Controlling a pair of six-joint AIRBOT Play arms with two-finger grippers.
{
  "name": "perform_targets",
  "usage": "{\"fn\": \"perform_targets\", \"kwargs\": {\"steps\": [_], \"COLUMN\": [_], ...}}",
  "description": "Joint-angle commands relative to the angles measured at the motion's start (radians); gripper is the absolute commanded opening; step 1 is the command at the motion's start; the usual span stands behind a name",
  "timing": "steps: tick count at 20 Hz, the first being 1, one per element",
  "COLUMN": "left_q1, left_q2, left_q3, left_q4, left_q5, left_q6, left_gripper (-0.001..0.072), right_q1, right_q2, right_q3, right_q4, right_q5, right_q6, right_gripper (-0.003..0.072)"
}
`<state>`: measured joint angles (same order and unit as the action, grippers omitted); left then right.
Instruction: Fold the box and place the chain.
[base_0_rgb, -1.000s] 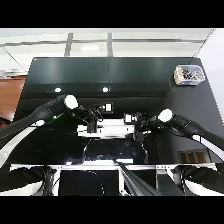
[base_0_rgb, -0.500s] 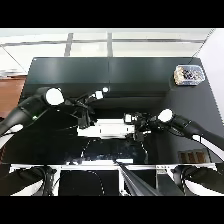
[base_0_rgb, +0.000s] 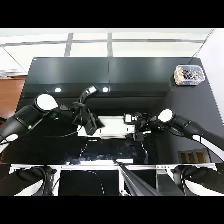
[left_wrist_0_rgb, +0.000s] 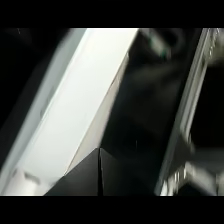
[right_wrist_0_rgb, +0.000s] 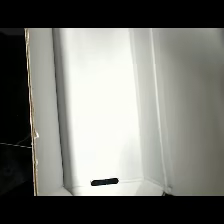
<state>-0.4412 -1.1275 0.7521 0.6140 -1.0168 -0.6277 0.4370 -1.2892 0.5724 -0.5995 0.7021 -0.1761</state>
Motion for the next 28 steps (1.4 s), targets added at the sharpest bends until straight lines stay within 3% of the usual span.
{"fn": "perform_targets", "kwargs": {"steps": [1,5,10,14,18,21,24,26,27,28], "left_q1": [0.000,0.000,0.000,0.001,0.003,0.006,0.025,0.030,0.028,0.022], "left_q2": [-0.008,-0.075,-0.190,-0.227,-0.151,-0.011,0.105,0.138,0.140,0.140], "left_q3": [-0.045,-0.045,-0.045,-0.043,-0.011,0.005,0.003,0.003,0.003,-0.007], "left_q4": [-0.202,-0.078,-0.001,0.013,0.148,0.333,0.595,0.672,0.650,0.624], "left_q5": [0.260,0.404,0.248,0.224,0.249,0.241,0.131,0.027,-0.011,-0.016], "left_q6": [0.105,0.100,0.096,0.083,0.062,-0.052,-0.114,-0.103,-0.051,0.043], "left_gripper": [0.0022,0.0021,0.0021,0.0021,0.0021,0.0021,0.0022,0.0026,0.0039,0.0185], "right_q1": [-0.001,-0.001,-0.001,-0.001,-0.001,-0.001,-0.001,-0.001,-0.001,-0.001], "right_q2": [0.000,0.000,0.000,0.000,0.000,0.000,0.000,0.000,0.000,0.000], "right_q3": [0.000,0.000,0.000,0.000,0.000,0.000,0.000,0.000,0.000,0.000], "right_q4": [0.000,0.000,0.000,0.000,0.000,0.000,0.000,0.000,0.000,0.000], "right_q5": [0.000,0.000,0.000,0.000,0.000,0.000,0.000,0.000,0.000,0.000], "right_q6": [0.000,0.000,0.000,0.000,0.000,0.000,0.000,0.000,0.000,0.000], "right_gripper": [0.0417,0.0417,0.0416,0.0417,0.0417,0.0417,0.0417,0.0417,0.0417,0.0417]}}
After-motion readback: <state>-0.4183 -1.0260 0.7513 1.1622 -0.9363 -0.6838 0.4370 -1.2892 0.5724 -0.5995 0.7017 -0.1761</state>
